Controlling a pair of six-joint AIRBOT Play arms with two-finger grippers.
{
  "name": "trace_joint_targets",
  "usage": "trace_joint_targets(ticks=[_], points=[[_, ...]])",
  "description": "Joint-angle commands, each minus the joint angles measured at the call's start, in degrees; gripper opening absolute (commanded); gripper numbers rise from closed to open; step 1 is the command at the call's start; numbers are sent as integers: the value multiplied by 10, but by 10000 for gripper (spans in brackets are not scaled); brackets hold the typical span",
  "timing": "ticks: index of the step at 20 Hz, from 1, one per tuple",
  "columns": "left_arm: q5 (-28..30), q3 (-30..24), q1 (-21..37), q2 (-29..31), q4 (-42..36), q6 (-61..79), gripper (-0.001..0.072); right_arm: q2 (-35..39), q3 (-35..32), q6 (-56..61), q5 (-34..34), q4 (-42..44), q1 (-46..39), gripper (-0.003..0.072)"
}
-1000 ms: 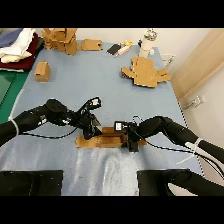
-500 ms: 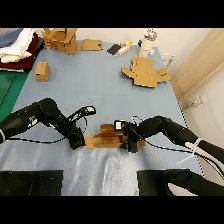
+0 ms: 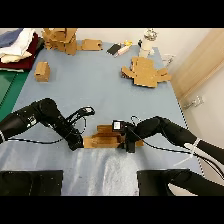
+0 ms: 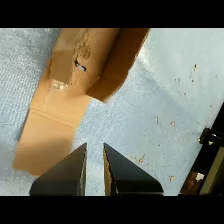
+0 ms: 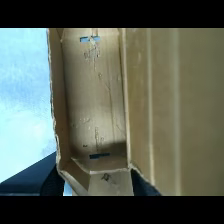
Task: Fold the box.
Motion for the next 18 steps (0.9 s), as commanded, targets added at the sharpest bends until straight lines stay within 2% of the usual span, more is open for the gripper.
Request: trace_joint_targets(ticks=[1,10,11,13,15,18], points=[[8,0,0,0,1,-4,163,-12,0,-1,16,-1,14,513],[7,0,0,0,-4,-23,150,-22,0,-1,21,-1,14,497],[0,0,0,0,-10,-28,11,-22,0,-1,21,-1,14,497],[-26,0,0,0,-55,-28,12,-22,0,-1,21,-1,14,497],[-47,0,0,0,-140,-38,12,-22,0,-1,21,-1,14,497],[-26,0,0,0,-300,-52,12,-22,0,-1,21,-1,14,497]])
